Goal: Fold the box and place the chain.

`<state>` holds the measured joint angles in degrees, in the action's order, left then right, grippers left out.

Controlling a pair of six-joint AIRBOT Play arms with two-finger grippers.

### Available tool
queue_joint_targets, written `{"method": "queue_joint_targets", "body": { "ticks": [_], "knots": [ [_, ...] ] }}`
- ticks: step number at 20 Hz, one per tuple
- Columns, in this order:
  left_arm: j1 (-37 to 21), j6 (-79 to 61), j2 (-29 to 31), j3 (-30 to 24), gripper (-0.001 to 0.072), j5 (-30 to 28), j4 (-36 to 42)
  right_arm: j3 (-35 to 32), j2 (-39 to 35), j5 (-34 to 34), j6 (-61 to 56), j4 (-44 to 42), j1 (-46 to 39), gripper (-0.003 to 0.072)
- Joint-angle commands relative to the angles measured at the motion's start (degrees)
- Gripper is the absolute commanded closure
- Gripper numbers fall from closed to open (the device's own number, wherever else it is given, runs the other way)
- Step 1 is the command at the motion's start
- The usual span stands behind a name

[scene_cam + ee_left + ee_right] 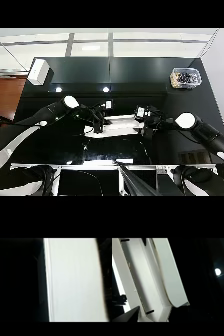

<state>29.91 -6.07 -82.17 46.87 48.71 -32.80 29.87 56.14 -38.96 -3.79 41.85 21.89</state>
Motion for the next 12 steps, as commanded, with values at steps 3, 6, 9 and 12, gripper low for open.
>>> {"method": "queue_joint_targets", "body": {
  "ticks": [3, 6, 9, 12],
  "knots": [
    [0.02, 0.04, -0.02, 0.02, 0.0684, -0.17, 0.04, 0.02, 3.54, -4.85, 7.30, -7.50, -1.07, 0.0006],
    [0.02, 0.04, -0.02, 0.02, 0.0684, -0.22, 0.04, 0.00, 6.08, -6.08, 10.84, -8.24, -1.07, 0.0007],
    [0.00, 0.04, -0.02, 0.02, 0.0684, -0.26, 0.04, 0.00, 7.54, -7.41, 15.65, -11.74, -1.07, 0.0006],
    [0.00, 0.04, -0.02, 0.02, 0.0684, -0.26, 0.04, -0.02, 9.60, -7.91, 18.01, -12.04, -1.07, 0.0007]
  ]
}}
